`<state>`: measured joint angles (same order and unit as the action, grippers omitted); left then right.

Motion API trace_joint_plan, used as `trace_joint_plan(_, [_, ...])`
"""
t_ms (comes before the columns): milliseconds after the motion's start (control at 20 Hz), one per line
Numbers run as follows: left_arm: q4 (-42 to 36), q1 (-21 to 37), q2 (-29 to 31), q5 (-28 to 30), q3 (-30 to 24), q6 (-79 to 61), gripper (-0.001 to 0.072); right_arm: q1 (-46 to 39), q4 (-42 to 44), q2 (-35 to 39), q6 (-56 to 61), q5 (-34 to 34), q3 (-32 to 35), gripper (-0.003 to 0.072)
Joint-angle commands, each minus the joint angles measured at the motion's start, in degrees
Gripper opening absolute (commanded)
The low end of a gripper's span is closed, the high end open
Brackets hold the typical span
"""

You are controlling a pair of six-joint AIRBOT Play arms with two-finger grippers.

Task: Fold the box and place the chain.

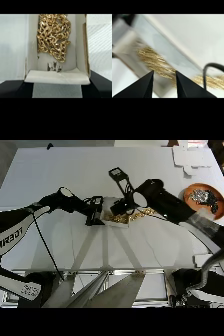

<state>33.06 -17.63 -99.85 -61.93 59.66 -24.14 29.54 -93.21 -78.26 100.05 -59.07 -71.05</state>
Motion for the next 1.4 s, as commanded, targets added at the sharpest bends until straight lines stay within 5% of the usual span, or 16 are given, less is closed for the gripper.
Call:
trace_joint_plan(0, [0.02,0.02,0.00,0.00,0.00,0.00,0.0375,-3.89,-7.37,6.86,-1.90,-7.41,0.00,0.0308])
trace_joint_plan(250, [0.00,0.02,0.00,0.00,0.00,0.00,0.0375,-12.72,-6.47,11.52,-15.69,-14.19,0.22,0.0309])
trace_joint_plan(500, [0.02,0.02,0.00,0.00,0.00,0.00,0.0375,-21.09,5.09,10.54,-34.16,-11.08,5.70,0.0340])
trace_joint_plan(650, [0.00,0.02,0.00,0.00,0.00,0.00,0.0375,-21.40,7.26,7.58,-43.98,-8.39,8.37,0.0520])
trace_joint_plan(900, [0.02,0.02,0.00,0.00,0.00,0.00,0.0375,-21.40,7.76,-0.50,-51.15,-1.36,9.27,0.0600])
trace_joint_plan(1350, [0.02,0.02,0.00,0.00,0.00,0.00,0.0375,-21.33,12.55,-11.61,-56.15,1.81,9.27,0.0599])
